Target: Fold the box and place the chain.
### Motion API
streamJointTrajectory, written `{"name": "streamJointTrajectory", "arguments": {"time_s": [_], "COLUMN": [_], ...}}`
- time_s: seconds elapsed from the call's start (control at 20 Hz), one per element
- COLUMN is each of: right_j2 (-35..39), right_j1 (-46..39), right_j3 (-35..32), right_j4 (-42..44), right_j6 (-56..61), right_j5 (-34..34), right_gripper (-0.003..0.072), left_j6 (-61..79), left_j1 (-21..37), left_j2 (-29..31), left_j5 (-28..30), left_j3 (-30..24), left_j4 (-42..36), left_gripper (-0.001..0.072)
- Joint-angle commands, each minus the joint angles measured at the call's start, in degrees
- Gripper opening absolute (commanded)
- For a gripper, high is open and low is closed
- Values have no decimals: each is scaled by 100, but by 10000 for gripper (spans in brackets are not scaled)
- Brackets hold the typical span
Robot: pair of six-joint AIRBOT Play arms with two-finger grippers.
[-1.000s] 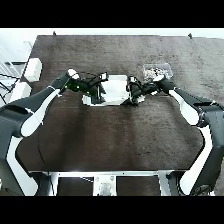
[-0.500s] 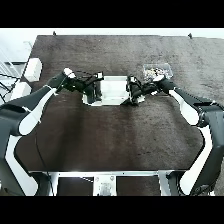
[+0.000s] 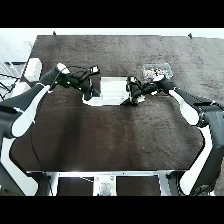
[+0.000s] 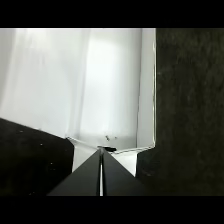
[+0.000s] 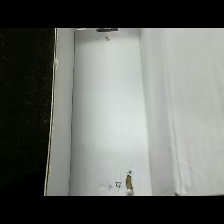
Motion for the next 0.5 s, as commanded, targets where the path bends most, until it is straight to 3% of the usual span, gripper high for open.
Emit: {"name": "streamJointTrajectory", "arguments": {"time_s": [0.0,0.2,0.45], "right_j2": [-4,-4,-4], "right_j1": [2,2,2], "right_j3": [0,0,0], "right_j4": [0,0,0], "right_j6": [-2,-2,-2], "right_j5": [2,2,2], "right_gripper": [497,497,497], "left_j6": [-994,-2573,-3974], "left_j1": [15,15,136], "left_j2": [413,879,1779], "left_j5": [199,599,1517], "left_j3": [0,-76,-1047], "left_j4": [7,63,138], "left_gripper": [16,15,14]}}
